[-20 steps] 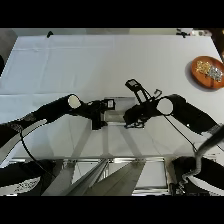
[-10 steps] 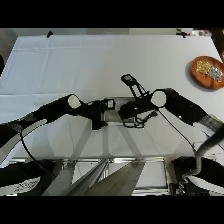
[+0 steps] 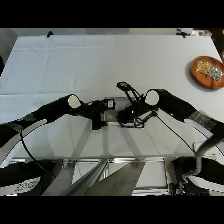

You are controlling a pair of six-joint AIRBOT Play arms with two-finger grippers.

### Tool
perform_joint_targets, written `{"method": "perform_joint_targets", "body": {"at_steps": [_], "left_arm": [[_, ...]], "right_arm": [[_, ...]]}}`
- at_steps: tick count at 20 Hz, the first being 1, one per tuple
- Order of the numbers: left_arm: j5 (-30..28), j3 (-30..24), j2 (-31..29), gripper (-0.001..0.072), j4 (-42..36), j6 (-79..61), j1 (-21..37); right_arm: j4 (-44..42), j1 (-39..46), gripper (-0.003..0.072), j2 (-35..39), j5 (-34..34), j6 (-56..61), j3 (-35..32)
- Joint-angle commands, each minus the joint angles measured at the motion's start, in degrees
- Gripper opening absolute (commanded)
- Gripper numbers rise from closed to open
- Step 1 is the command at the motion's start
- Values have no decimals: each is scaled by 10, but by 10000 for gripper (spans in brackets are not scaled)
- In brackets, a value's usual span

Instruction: Fold the box and place the chain.

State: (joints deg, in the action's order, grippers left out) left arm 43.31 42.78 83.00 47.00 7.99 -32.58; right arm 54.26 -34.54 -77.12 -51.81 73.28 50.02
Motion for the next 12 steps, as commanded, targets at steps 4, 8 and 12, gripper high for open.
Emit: {"method": "perform_joint_targets", "body": {"at_steps": [4, 8, 12], "left_arm": [[0, 0, 0, 135, 0, 0, 0], [0, 0, 0, 135, 0, 0, 0], [0, 0, 0, 135, 0, 0, 0]], "right_arm": [[21, 2, 141, 0, -48, -3, 29], [24, 4, 209, 1, -34, -3, 33], [27, 26, 256, 8, -49, -1, 33]]}}
